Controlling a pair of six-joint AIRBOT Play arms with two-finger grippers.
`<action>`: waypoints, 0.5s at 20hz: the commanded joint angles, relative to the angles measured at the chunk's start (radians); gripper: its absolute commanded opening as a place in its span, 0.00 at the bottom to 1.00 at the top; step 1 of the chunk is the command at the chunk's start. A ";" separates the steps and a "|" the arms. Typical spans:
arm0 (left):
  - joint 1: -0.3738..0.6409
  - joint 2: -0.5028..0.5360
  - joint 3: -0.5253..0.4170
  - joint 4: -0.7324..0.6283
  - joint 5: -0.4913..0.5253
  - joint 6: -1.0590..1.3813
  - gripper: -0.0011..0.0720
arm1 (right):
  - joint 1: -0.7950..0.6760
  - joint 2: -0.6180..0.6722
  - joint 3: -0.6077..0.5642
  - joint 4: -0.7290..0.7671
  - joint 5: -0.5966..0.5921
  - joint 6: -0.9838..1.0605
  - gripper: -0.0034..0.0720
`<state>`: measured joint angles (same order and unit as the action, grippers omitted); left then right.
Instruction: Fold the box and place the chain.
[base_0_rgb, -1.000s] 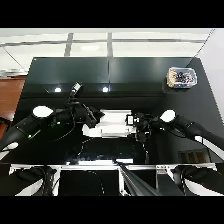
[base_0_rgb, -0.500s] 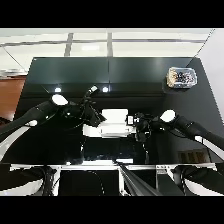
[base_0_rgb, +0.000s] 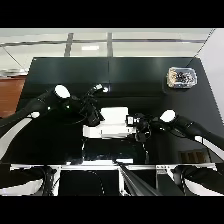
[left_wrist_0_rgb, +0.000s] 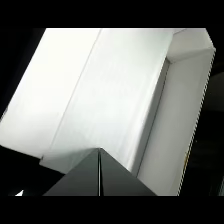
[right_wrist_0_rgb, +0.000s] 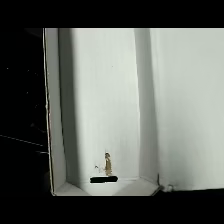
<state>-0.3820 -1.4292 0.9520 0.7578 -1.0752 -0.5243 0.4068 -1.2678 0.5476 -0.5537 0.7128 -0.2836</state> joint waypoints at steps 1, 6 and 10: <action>0.043 0.063 0.071 0.164 -0.107 -0.116 0.05 | 0.000 0.000 0.001 0.000 0.000 0.000 0.22; 0.259 0.297 -0.075 0.044 -0.108 -0.108 0.04 | 0.000 0.000 0.001 0.000 0.000 0.000 0.22; 0.256 0.396 -0.315 -0.163 -0.080 0.288 0.19 | 0.000 0.000 0.001 0.000 0.000 0.000 0.22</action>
